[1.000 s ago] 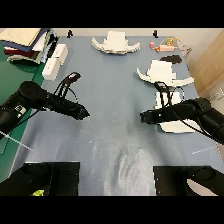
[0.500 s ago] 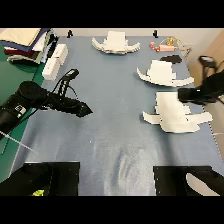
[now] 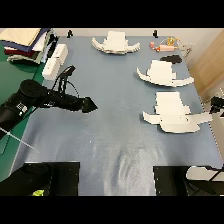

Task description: Fold the box.

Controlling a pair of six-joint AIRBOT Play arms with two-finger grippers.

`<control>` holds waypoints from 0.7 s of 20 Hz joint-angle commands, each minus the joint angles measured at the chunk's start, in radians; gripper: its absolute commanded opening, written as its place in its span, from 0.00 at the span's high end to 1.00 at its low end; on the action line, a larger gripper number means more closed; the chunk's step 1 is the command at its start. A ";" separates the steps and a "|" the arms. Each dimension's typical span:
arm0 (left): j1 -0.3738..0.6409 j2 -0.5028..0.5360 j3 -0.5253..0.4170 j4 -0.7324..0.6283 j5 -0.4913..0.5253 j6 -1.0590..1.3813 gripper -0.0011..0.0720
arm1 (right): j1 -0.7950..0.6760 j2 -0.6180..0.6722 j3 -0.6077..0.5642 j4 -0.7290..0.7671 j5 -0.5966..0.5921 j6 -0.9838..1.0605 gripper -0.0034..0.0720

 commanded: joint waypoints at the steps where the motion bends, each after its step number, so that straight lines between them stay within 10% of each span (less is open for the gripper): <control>1: 0.001 -0.020 0.002 -0.004 -0.009 -0.082 0.12 | -0.088 -0.134 0.098 0.079 -0.047 -0.101 0.31; 9: 0.001 -0.025 0.002 -0.037 -0.037 -0.126 0.12 | -0.154 -0.261 0.113 0.340 -0.126 -0.344 0.38; 14: 0.001 -0.025 0.002 -0.038 -0.037 -0.122 0.12 | -0.122 -0.262 0.114 0.613 -0.254 -0.438 0.90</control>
